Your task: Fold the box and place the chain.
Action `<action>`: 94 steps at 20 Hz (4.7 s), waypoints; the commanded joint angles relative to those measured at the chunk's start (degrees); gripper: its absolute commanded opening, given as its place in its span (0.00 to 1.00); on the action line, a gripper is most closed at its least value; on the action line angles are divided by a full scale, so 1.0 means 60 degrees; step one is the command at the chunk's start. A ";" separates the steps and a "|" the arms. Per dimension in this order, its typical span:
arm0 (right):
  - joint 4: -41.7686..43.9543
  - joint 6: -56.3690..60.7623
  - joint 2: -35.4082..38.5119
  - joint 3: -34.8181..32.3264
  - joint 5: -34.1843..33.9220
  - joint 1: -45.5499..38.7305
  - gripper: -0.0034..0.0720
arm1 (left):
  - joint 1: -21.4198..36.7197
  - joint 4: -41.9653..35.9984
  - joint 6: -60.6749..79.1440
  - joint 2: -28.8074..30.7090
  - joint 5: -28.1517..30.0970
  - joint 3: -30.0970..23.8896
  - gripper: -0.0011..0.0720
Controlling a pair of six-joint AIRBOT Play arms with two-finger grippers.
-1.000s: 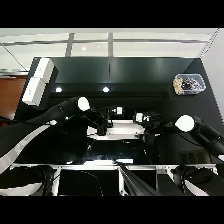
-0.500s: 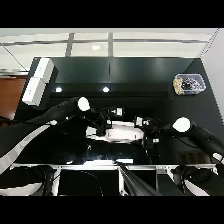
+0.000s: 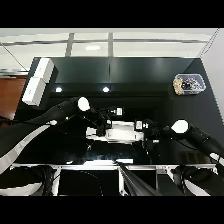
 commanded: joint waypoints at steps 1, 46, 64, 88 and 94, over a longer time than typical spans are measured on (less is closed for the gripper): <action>-0.0058 -0.0178 -0.0131 -0.0018 -0.0091 0.0007 0.92 | 0.0000 -0.0004 -0.0007 0.0007 0.0022 0.0007 0.06; -0.0219 -0.0197 -0.0514 -0.0040 -0.0229 0.0007 0.70 | 0.0117 -0.3621 -0.4994 0.3158 -0.0761 -0.1821 0.06; -0.0211 -0.0189 -0.0514 -0.0036 -0.0044 0.0007 0.27 | 0.0058 -0.3595 -0.2302 0.1224 0.2098 -0.2175 0.06; -0.0208 -0.0182 -0.0514 -0.0040 -0.0040 0.0007 0.27 | 0.0954 -0.0492 -0.0313 0.3738 0.1016 -0.3388 0.98; -0.0208 -0.0146 -0.0514 -0.0036 -0.0040 0.0007 0.27 | 0.0248 -0.0976 0.0262 0.2987 0.1523 -0.3388 0.95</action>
